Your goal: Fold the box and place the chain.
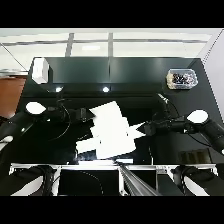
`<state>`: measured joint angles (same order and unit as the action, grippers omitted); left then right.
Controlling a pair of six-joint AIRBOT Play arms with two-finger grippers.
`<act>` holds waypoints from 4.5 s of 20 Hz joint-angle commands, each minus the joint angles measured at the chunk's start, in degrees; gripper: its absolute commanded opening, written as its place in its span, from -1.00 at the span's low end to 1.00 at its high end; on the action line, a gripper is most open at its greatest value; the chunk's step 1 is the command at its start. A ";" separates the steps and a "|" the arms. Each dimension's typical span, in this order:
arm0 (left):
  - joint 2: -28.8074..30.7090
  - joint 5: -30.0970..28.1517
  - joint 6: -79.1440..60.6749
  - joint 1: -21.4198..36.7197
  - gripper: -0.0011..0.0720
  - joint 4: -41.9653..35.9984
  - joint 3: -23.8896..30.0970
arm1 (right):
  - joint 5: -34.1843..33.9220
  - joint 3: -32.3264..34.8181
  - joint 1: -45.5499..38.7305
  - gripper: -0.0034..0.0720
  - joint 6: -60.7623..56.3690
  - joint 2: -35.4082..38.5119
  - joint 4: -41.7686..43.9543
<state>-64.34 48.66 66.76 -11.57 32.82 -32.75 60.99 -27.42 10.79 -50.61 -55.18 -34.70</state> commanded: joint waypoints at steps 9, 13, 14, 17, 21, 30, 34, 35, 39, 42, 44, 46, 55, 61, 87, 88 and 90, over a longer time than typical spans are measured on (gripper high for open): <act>-17.18 19.93 -38.47 0.74 0.91 -16.00 -0.07 | -3.65 0.48 2.43 -0.80 -0.68 0.37 0.20; -19.71 24.13 -46.58 -0.87 0.89 -15.74 -0.09 | -3.69 0.48 2.43 -0.80 -0.81 0.37 0.20; -19.74 24.65 -48.00 -0.87 0.83 -15.23 -0.09 | -3.74 0.48 2.43 -0.80 -0.83 0.37 0.20; -19.74 24.98 -49.64 -0.87 0.66 -12.48 -0.70 | -4.79 0.48 2.43 -0.80 -0.87 0.37 0.20; -19.74 24.90 -49.64 -1.29 -0.01 -11.45 -2.69 | -4.90 0.48 2.43 -0.80 -1.03 0.37 0.17; -19.69 25.09 -48.30 -9.68 -0.91 0.26 -15.85 | 8.04 -5.66 -10.82 0.96 -1.01 0.37 -9.79; -18.23 22.32 -48.35 -10.64 -0.92 5.81 -21.57 | 14.78 -15.30 -19.98 0.96 2.51 0.37 -20.35; -16.57 17.70 -48.41 -11.52 -0.92 7.63 -21.44 | 12.85 -16.31 -20.68 0.96 2.95 0.37 -22.64; -13.27 2.21 -56.76 -14.78 -0.90 7.43 -19.41 | -4.55 -16.65 -21.09 0.96 2.89 0.33 -25.55; -14.45 7.78 -60.78 -16.37 -0.90 11.32 -18.95 | -4.83 -16.02 -19.96 0.96 9.20 -0.26 -20.90; -15.69 7.43 -60.74 -17.00 -0.91 11.47 -17.90 | -3.41 -13.51 -17.18 0.98 17.44 -0.76 -19.50; -16.98 7.19 -60.74 -17.18 -0.90 11.50 -17.68 | -4.04 -10.12 -13.42 0.98 19.02 -1.33 -19.80; -19.08 6.93 -60.30 -17.18 -0.90 11.19 -17.68 | -2.75 -3.72 2.82 0.98 31.12 -1.46 -19.98; -19.78 6.86 -60.30 -17.18 -0.90 11.13 -17.68 | -2.84 -2.19 10.54 0.98 36.33 -1.49 -24.98; -19.78 6.97 -60.30 -17.18 -0.90 11.10 -17.68 | -13.29 1.20 27.36 0.96 38.64 -1.53 -22.08; -19.78 6.97 -60.33 -17.18 -0.90 11.10 -17.68 | -14.27 1.20 28.11 0.96 38.53 -1.53 -21.88; -19.78 7.02 -60.30 -17.18 -0.91 11.08 -17.68 | -16.76 1.09 28.61 0.96 34.62 -1.49 -21.20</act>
<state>-84.07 55.66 6.44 -28.73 43.92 -50.48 47.16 -26.46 38.30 -12.78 -56.66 -56.53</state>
